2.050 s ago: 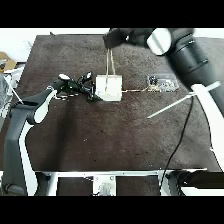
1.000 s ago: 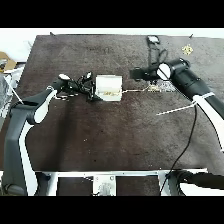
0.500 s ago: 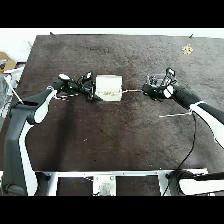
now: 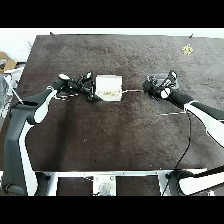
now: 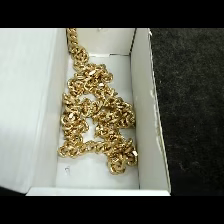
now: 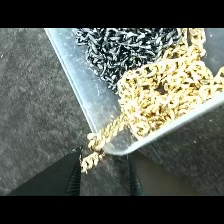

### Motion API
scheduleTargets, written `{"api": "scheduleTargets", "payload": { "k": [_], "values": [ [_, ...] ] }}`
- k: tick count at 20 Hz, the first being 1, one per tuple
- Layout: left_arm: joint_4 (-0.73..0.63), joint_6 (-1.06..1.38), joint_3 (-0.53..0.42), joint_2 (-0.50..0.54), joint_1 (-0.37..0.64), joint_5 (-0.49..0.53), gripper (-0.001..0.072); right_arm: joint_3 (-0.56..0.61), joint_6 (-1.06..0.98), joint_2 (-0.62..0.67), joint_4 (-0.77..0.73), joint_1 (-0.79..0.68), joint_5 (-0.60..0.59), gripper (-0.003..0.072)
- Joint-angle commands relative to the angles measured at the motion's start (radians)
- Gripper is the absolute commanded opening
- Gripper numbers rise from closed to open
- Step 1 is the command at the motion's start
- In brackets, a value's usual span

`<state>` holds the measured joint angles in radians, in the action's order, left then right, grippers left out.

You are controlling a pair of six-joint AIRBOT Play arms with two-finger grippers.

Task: Fold the box and place the chain.

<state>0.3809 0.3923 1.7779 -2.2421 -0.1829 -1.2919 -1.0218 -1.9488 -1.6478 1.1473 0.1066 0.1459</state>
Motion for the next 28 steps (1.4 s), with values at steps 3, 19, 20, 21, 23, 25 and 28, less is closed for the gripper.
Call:
{"api": "scheduleTargets", "payload": {
  "k": [3, 19, 20, 21, 23, 25, 28],
  "values": [
    [0.0, 0.0, 0.001, 0.0, 0.001, 0.0, 0.0474, -0.005, -0.001, -0.035, -0.049, 0.025, -0.065, 0.0129],
    [0.0, 0.0, 0.001, 0.0, 0.001, 0.0, 0.0474, -0.033, 0.063, 0.467, 0.081, 0.418, -0.158, -0.0007],
    [0.0, 0.0, 0.001, 0.0, 0.001, 0.0, 0.0474, -0.061, 0.063, 0.443, 0.079, 0.451, -0.19, -0.0007],
    [0.0, 0.0, 0.001, 0.0, 0.001, 0.0, 0.0474, -0.092, 0.063, 0.413, 0.079, 0.477, -0.204, -0.0007],
    [0.0, 0.0, 0.001, 0.0, 0.001, 0.0, 0.0475, -0.149, 0.063, 0.345, 0.079, 0.517, -0.206, -0.0007],
    [0.0, 0.0, 0.001, 0.0, 0.001, 0.0, 0.0474, -0.154, 0.063, 0.293, 0.079, 0.535, -0.189, -0.0007],
    [0.0, 0.0, 0.001, 0.0, 0.001, 0.0, 0.0475, -0.137, 0.052, 0.229, 0.078, 0.535, -0.116, -0.0007]
  ]
}}
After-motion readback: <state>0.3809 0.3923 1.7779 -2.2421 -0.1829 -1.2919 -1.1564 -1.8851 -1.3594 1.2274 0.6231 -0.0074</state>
